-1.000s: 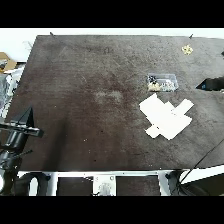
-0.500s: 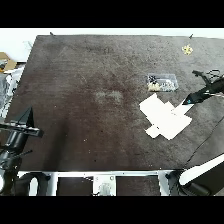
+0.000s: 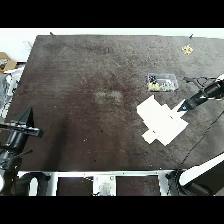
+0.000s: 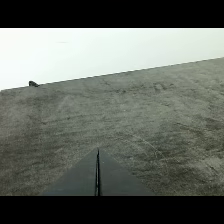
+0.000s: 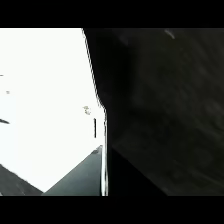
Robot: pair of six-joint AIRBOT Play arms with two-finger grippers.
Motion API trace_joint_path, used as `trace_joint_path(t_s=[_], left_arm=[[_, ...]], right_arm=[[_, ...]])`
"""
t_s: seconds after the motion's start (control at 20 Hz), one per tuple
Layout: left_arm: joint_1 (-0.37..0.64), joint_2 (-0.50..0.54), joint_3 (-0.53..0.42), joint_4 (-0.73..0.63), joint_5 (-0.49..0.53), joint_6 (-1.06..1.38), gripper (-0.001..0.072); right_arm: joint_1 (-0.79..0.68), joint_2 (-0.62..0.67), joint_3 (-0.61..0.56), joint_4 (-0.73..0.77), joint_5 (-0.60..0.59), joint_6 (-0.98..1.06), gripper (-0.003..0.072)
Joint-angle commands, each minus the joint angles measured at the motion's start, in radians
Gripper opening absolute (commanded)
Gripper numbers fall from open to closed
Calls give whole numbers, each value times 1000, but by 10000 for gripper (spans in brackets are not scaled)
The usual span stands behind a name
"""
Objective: Fold the box and place the chain.
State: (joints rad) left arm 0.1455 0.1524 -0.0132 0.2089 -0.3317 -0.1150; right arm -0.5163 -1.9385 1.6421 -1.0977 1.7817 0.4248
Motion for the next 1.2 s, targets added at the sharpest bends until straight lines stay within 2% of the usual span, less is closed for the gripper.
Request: trace_joint_path(t_s=[0.0,0.2,0.3,0.5,0.6,0.75,0.9,1.15], left_arm=[[0,1,0,0,-1,0,9],[0,1,0,0,0,0,9],[0,1,0,0,0,0,9],[0,1,0,0,0,0,9],[0,1,0,0,0,0,9],[0,1,3,-13,60,-2,9],[0,1,3,-34,59,-1,9],[0,1,3,-36,32,-16,10]], right_arm=[[-4,60,-38,120,29,-25,-6],[13,195,-242,311,20,-25,-6],[47,274,-378,415,-46,-10,-7],[200,454,-647,588,-336,-10,-7],[294,507,-728,641,-480,-10,-6],[408,512,-766,755,-685,12,-6],[481,510,-776,827,-880,18,-6],[511,510,-848,843,-1019,6,-7]])
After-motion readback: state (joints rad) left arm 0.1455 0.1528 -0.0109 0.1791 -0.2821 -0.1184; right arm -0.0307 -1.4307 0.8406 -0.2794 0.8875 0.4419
